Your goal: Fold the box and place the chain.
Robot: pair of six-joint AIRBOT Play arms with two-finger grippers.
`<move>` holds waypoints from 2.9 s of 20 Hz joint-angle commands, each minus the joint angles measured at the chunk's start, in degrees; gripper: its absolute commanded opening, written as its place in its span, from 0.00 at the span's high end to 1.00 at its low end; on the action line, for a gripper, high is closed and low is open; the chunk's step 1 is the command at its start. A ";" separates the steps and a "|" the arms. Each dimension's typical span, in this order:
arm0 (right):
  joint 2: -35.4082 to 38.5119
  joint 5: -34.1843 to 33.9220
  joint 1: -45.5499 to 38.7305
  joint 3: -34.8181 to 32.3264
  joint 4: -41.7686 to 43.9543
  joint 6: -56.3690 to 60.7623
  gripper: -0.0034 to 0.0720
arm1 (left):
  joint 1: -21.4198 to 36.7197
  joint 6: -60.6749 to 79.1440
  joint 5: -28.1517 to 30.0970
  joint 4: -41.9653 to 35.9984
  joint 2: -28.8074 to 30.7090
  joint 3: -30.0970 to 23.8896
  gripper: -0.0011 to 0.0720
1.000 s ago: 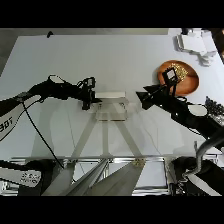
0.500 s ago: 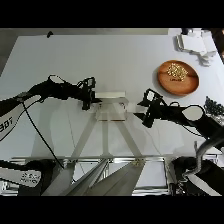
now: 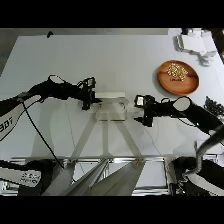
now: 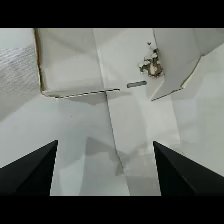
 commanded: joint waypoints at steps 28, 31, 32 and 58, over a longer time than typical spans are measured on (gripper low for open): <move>-16.00 -2.73 2.95 12.02 5.92 16.41 0.05 | -0.04 0.00 -0.17 0.00 -0.02 -0.02 0.97; -17.07 -0.61 2.51 14.38 2.23 16.13 0.05 | -0.04 0.00 -0.17 0.00 -0.02 -0.02 0.97; -17.07 0.24 2.51 14.64 1.22 15.96 0.05 | -0.04 0.00 -0.17 0.00 -0.02 -0.02 0.97; -30.27 11.52 0.44 20.87 15.96 -14.93 0.46 | -0.04 0.00 -0.17 -0.02 -0.02 -0.02 0.97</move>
